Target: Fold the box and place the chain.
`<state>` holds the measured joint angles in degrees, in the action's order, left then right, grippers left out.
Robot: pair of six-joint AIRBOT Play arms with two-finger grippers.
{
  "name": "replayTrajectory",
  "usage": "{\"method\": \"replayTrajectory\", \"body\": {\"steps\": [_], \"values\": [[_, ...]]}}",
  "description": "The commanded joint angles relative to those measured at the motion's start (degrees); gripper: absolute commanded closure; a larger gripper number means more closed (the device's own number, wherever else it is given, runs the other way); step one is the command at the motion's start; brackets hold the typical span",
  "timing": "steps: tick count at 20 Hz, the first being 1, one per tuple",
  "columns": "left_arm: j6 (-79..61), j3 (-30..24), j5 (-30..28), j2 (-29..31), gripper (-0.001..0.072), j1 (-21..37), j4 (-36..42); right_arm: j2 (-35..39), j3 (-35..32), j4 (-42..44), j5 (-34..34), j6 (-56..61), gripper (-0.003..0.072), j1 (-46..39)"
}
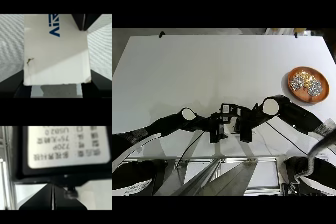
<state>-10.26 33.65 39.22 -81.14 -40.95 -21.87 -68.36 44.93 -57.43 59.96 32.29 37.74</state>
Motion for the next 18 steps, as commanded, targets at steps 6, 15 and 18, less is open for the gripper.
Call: {"method": "replayTrajectory", "body": {"steps": [6, 15, 18], "values": [[0.02, 0.00, 0.00, 0.02, 0.0505, 0.02, 0.00, -0.13, -2.69, -0.33, -1.49, 2.54, 0.0674, -0.02], [0.02, 0.00, 0.00, 0.02, 0.0505, 0.02, 0.00, 10.16, -2.71, -3.93, 6.64, 9.92, 0.0674, -12.22], [0.00, 0.00, 0.00, 0.02, 0.0505, 0.02, -0.02, 10.14, -4.81, -4.20, 6.43, 9.55, 0.0674, -14.49]]}}
